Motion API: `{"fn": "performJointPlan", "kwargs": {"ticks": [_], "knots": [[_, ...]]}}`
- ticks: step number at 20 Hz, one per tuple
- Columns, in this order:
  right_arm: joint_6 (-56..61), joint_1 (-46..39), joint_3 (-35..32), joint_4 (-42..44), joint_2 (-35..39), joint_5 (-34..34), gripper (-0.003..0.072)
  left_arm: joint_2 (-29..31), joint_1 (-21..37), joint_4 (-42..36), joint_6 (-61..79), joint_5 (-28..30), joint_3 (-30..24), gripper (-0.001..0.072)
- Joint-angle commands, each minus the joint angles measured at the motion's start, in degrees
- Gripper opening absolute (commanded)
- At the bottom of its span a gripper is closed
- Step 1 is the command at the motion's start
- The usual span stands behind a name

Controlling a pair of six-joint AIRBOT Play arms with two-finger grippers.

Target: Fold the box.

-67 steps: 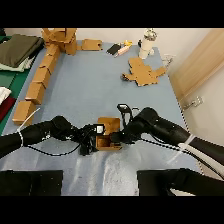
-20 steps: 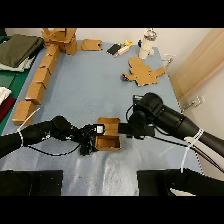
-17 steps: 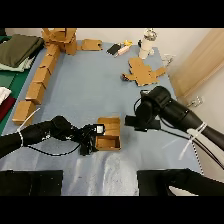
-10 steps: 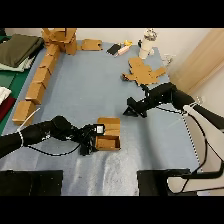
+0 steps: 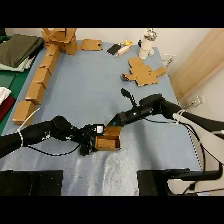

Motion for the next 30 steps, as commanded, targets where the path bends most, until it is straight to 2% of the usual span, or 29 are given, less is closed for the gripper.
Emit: {"fn": "performJointPlan", "kwargs": {"ticks": [1,4,6,9,12,13,14,15,16,24,25,30], "knots": [[-7.7,4.7,-10.0,-3.6,12.1,8.1,0.0003,0.0,0.0,0.0,0.0,0.0,0.0,0.0597],[-7.8,10.1,-17.9,-10.0,24.7,19.6,0.0004,0.0,0.0,0.0,0.0,0.0,0.0,0.0597],[-7.8,14.4,-20.9,-13.4,30.5,27.6,0.0004,0.0,0.0,0.0,0.0,0.0,0.0,0.0597],[-7.8,20.9,-21.9,-19.1,35.2,37.6,0.0003,0.0,0.0,0.0,0.0,0.0,0.0,0.0598],[-7.8,27.3,-21.9,-27.6,38.3,43.0,0.0004,0.0,0.0,0.0,0.0,0.0,0.0,0.0597],[-7.8,29.4,-21.9,-31.3,39.2,44.3,0.0006,0.0,0.0,0.0,0.0,0.0,0.0,0.0598],[-7.8,31.3,-22.0,-35.1,40.0,45.3,0.0041,0.0,0.0,0.0,0.0,0.0,0.0,0.0597],[-7.8,32.6,-22.1,-37.9,40.0,45.7,0.0274,0.0,0.0,0.0,0.0,0.0,0.0,0.0597],[-8.1,33.5,-22.1,-40.0,39.7,45.7,0.0428,0.0,0.0,0.0,0.0,0.0,0.0,0.0598],[-19.0,34.4,-22.1,-41.4,37.3,48.4,0.0431,0.0,0.0,0.0,0.0,0.0,0.0,0.0598],[-20.1,34.4,-22.1,-41.1,37.3,48.3,0.0455,0.0,0.0,0.0,0.0,0.0,0.0,0.0597],[-20.4,37.6,-22.4,-40.9,36.1,48.4,0.0457,0.0,0.0,0.0,0.0,0.0,0.0,0.0597]]}}
